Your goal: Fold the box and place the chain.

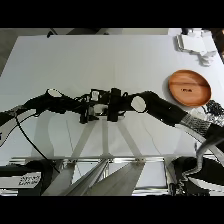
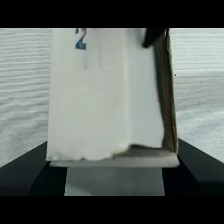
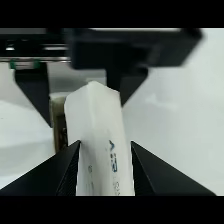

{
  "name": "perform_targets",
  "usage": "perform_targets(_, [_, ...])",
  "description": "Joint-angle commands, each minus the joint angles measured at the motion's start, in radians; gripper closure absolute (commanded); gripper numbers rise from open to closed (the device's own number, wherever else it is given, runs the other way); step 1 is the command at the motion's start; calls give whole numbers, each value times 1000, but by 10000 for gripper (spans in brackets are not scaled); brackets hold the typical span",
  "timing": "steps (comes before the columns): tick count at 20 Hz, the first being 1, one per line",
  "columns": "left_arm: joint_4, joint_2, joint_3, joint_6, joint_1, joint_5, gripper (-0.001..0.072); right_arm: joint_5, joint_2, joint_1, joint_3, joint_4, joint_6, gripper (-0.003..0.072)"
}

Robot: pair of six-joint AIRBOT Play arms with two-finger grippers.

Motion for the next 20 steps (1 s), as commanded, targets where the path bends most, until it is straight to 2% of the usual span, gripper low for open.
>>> perform_targets(1, [-3,0,0,-2,0,4,433,-6,-10,5,-2,2,4,348])
perform_targets(9, [-3,0,0,-2,0,4,433,-3,-48,5,-2,35,5,348])
perform_targets(17, [-3,0,0,-2,0,4,433,2,-65,5,-2,35,130,345])
perform_targets(20, [-3,0,0,-2,0,4,433,21,-66,5,-2,36,131,321])
